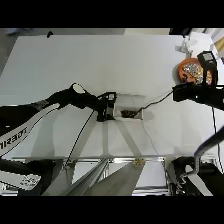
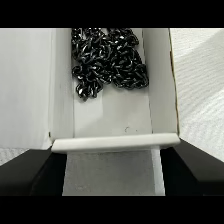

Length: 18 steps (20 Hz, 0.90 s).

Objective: Fold the box and place the chain.

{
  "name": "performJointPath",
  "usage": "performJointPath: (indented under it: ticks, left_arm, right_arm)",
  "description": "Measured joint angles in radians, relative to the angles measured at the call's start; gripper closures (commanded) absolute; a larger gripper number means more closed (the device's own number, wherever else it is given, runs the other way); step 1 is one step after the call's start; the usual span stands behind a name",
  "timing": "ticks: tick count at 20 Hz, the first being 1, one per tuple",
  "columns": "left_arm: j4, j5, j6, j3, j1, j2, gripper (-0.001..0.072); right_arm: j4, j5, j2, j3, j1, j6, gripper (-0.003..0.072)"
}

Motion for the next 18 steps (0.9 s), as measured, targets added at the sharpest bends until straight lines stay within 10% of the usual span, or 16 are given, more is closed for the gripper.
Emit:
performJointPath:
  ticks: [18]
  left_arm:
    - [0.0,0.0,0.0,0.0,0.0,0.0,0.0458]
  right_arm:
    - [0.465,0.16,0.166,-0.002,0.158,-0.141,0.0671]
